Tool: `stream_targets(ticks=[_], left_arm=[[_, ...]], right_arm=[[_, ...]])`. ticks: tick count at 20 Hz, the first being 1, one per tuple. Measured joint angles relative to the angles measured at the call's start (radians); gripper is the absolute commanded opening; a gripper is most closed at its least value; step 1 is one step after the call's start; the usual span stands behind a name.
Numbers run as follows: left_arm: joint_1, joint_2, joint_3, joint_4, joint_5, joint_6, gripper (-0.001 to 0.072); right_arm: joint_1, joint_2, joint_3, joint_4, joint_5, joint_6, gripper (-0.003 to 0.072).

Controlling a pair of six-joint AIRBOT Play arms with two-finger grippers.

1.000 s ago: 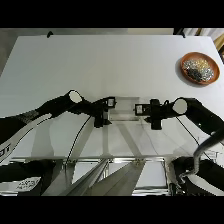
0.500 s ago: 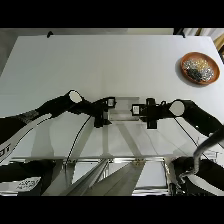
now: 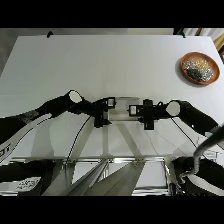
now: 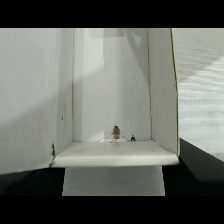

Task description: Fold the box and place the chain.

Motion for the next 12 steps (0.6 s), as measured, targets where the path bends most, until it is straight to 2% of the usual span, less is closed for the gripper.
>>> stream_targets(ticks=[1, 3, 6, 8, 9, 12], left_arm=[[0.000, 0.000, 0.000, 0.000, 0.000, 0.000, 0.0011], [0.000, 0.000, 0.000, 0.001, -0.001, 0.000, 0.0011], [0.000, 0.000, 0.000, 0.000, -0.003, -0.001, 0.0011], [0.000, 0.000, 0.000, -0.001, -0.003, -0.002, 0.0011], [0.000, 0.000, 0.000, -0.003, -0.001, -0.005, 0.0011], [0.000, 0.000, 0.000, -0.003, 0.000, -0.004, 0.0011]], right_arm=[[0.001, -0.001, 0.000, 0.004, -0.002, 0.000, 0.0219], [0.004, -0.003, 0.000, 0.023, -0.011, 0.000, 0.0164], [0.006, -0.003, -0.001, 0.047, -0.028, 0.001, 0.0155], [0.007, -0.003, -0.001, 0.060, -0.043, 0.001, 0.0071], [0.009, -0.003, 0.000, 0.094, -0.055, 0.011, 0.0052], [0.008, -0.003, 0.000, 0.088, -0.055, 0.006, 0.0048]])
